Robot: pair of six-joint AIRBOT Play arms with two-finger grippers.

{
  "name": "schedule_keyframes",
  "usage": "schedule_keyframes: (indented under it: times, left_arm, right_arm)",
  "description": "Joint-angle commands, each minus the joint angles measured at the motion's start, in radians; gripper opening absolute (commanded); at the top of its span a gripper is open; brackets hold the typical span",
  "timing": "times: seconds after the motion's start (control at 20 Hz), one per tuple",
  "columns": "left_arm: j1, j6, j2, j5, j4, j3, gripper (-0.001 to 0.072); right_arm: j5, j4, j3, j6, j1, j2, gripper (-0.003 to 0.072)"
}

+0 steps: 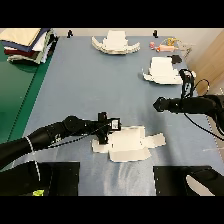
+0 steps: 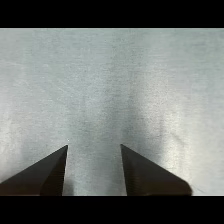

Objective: Fold the box.

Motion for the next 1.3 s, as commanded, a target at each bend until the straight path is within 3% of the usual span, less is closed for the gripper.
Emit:
schedule_keyframes:
  times: [0.0,0.5,0.8,0.85,1.05,1.25]
  left_arm:
    - [0.0,-0.013,0.005,-0.012,-0.001,0.005,0.0015]
    - [0.0,-0.006,0.006,-0.008,0.021,0.034,0.0017]
    - [0.008,-0.018,0.009,0.183,0.055,0.114,0.0016]
    - [0.023,-0.029,0.009,0.156,0.055,0.14,0.0016]
    - [0.148,-0.087,0.009,-0.109,0.059,0.221,0.0016]
    - [0.19,-0.087,0.007,-0.179,0.083,0.201,0.0016]
  right_arm:
    - [0.0,0.007,0.0,0.0,0.001,0.0,0.052]
    - [-0.004,0.012,0.0,0.0,0.001,0.0,0.052]
    - [-0.005,0.018,0.0,0.0,0.001,0.0,0.052]
    - [-0.005,0.019,0.0,0.0,0.001,0.0,0.052]
    - [-0.004,0.019,0.0,0.0,0.001,0.0,0.052]
    - [-0.004,0.019,0.0,0.0,0.001,0.0,0.052]
